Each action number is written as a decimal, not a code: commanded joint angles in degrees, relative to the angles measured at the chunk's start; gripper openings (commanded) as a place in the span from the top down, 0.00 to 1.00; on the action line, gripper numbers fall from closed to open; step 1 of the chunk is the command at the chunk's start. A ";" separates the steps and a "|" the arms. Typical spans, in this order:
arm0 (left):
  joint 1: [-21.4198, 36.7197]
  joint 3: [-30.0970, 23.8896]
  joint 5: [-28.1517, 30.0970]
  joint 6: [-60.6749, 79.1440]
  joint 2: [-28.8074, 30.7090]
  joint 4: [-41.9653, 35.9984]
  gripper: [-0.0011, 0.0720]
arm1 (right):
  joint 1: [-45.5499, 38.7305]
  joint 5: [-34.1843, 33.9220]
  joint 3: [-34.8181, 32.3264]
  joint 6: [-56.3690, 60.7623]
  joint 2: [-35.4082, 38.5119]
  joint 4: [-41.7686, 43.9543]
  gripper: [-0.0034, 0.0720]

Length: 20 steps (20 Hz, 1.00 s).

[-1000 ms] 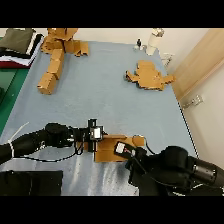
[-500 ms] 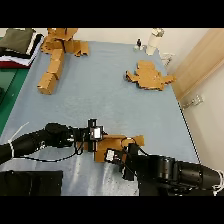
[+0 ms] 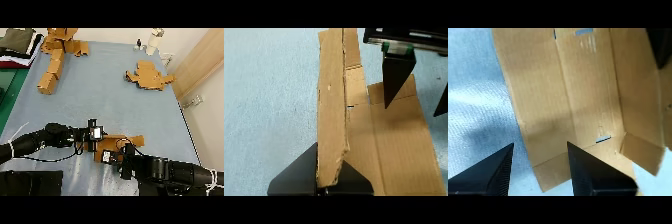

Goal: Fold the box.

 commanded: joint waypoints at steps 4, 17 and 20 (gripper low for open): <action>0.00 0.02 0.00 0.02 -0.02 0.02 0.97 | 0.00 0.13 0.04 0.22 -0.20 -2.60 0.26; 0.00 0.02 0.00 0.02 -0.02 0.02 0.97 | 1.62 -0.79 -0.02 2.62 -0.17 -4.13 0.26; 0.00 0.02 0.00 0.02 -0.02 0.02 0.97 | 1.62 -0.76 -0.02 2.62 -0.17 -4.50 0.26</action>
